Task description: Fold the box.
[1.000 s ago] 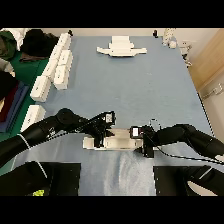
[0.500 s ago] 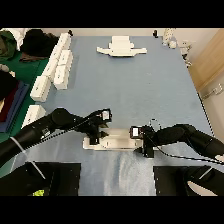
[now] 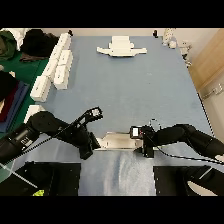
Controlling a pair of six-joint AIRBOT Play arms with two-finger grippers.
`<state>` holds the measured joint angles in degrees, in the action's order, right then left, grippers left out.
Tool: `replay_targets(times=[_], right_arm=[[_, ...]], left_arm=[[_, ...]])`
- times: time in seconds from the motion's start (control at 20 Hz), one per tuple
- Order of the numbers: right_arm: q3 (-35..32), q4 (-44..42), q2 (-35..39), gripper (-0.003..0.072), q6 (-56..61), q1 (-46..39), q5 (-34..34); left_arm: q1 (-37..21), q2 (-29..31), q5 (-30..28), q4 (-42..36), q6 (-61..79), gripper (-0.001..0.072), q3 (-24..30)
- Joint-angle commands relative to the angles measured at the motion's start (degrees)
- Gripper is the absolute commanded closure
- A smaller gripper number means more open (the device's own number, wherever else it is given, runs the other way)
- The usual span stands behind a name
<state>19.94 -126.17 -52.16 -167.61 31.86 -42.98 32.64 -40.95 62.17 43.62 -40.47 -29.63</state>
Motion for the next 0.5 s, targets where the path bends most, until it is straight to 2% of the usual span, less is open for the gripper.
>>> replay_targets(times=[0.0, 0.1, 0.25, 0.45], right_arm=[[-0.02, -0.02, -0.02, 0.0179, 0.02, 0.04, 0.02], [-0.02, -0.02, -0.02, 0.0179, 0.02, 0.04, 0.02], [-0.02, -0.02, -0.02, 0.0179, 0.02, 0.04, 0.02], [-0.02, -0.02, -0.02, 0.0179, 0.02, 0.04, 0.02]], left_arm=[[4.94, -3.56, -1.79, -10.67, -4.76, 0.0693, -0.02], [5.57, -7.87, -7.91, -14.16, -4.42, 0.0693, -0.72], [3.78, -13.51, -13.68, -15.58, -4.44, 0.0693, -4.68], [0.98, -21.81, -15.76, -17.70, -5.86, 0.0693, -7.45]])
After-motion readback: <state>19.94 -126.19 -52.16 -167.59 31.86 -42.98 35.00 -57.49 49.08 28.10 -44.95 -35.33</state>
